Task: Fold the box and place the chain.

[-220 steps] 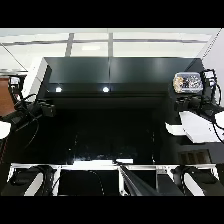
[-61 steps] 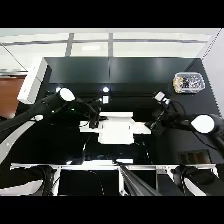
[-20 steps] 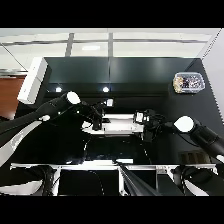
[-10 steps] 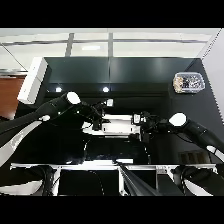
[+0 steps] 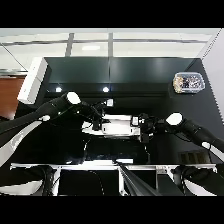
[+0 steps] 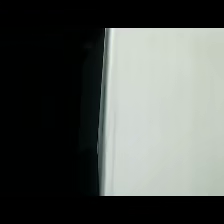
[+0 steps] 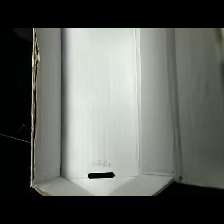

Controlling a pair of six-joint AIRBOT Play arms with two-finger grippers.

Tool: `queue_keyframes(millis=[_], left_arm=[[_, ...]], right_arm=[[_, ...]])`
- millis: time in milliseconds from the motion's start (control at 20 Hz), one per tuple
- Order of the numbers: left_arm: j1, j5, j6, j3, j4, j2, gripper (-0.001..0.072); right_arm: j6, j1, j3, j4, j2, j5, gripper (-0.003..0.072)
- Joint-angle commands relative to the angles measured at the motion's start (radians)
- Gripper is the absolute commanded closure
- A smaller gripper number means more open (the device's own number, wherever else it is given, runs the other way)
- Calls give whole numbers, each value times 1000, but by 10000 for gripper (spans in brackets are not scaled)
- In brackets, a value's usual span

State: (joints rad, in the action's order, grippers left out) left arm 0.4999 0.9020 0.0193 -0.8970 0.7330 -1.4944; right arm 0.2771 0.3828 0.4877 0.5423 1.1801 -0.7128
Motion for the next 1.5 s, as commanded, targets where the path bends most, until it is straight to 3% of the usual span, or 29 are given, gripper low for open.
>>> queue_keyframes(millis=[0, 1450], left_arm=[[0, -1, 0, 0, 0, 0, 683], [0, -2, 0, 0, 0, 0, 684]], right_arm=[[29, 0, 0, -47, 12, 3, -10], [-5, 0, 0, -6, 30, 22, -10]])
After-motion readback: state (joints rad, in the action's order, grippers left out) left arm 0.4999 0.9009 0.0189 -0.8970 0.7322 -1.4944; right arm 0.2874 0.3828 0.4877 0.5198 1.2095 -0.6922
